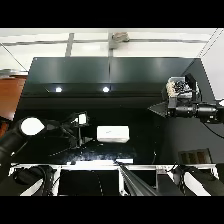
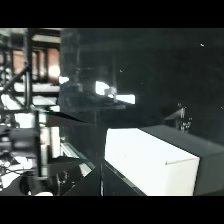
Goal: Fold the box and place the chain.
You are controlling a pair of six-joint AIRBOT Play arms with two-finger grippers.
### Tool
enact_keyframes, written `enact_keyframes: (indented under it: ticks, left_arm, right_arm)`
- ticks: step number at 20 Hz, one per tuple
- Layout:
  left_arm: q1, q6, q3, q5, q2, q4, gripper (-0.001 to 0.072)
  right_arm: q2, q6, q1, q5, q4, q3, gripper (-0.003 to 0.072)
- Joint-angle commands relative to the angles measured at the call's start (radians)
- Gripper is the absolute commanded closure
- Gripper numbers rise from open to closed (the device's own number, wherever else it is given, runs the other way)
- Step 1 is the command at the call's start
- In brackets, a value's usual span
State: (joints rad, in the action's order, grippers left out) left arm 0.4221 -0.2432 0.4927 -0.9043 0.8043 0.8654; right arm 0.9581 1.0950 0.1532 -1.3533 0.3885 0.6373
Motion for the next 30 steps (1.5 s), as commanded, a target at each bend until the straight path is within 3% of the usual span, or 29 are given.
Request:
enact_keyframes:
  ticks: [1, 6, 8, 10, 13, 22, 30]
  left_arm:
    - [0.000, -0.149, 0.019, -0.039, -0.075, 0.013, -0.0011]
    - [0.066, -0.145, 0.089, 0.010, 0.058, -0.044, -0.0007]
    - [0.145, -0.122, 0.130, 0.084, 0.153, -0.048, -0.0007]
    - [0.216, -0.120, 0.143, 0.224, 0.236, -0.105, -0.0005]
    - [0.314, 0.035, 0.145, 0.270, 0.304, -0.157, -0.0003]
    - [0.344, 0.037, 0.145, 0.341, 0.336, -0.167, -0.0002]
    - [0.344, 0.034, 0.145, 0.279, 0.336, -0.168, -0.0001]
  right_arm:
    - [-0.001, -0.001, 0.003, 0.014, 0.058, 0.000, 0.0663]
    - [-0.001, -0.021, 0.002, 0.037, 0.060, 0.000, 0.0663]
    - [-0.001, -0.026, 0.002, 0.037, 0.060, 0.000, 0.0662]
    - [-0.001, -0.031, 0.002, 0.041, 0.068, 0.000, 0.0662]
    - [-0.001, -0.031, 0.000, 0.039, 0.100, 0.000, 0.0663]
    - [-0.001, -0.031, 0.000, 0.080, 0.121, 0.000, 0.0663]
    - [-0.001, -0.031, 0.000, 0.080, 0.121, 0.000, 0.0663]
